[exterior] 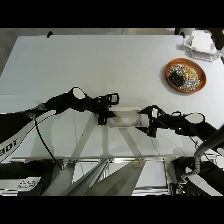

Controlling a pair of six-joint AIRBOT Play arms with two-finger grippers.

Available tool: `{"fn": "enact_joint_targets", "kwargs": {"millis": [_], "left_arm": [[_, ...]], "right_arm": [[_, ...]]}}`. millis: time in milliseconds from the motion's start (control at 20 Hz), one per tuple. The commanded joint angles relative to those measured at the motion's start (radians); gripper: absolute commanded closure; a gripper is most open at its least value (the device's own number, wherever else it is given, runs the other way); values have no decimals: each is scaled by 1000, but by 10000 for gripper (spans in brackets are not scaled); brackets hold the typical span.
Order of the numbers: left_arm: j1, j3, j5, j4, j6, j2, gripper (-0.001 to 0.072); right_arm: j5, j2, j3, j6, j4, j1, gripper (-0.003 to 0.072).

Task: Fold the box and place the chain.

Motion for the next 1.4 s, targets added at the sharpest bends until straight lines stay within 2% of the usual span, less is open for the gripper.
{"fn": "enact_joint_targets", "kwargs": {"millis": [0,500,850,1350], "left_arm": [[1,1,0,0,0,1,698],[1,1,0,0,0,1,698],[1,1,0,0,0,1,698],[1,1,0,0,0,1,698]], "right_arm": [[62,-16,15,-1,-31,-44,-7],[76,-11,15,4,-87,-44,-4],[42,49,15,52,-126,-44,-1],[24,67,15,81,-116,-43,2]]}}
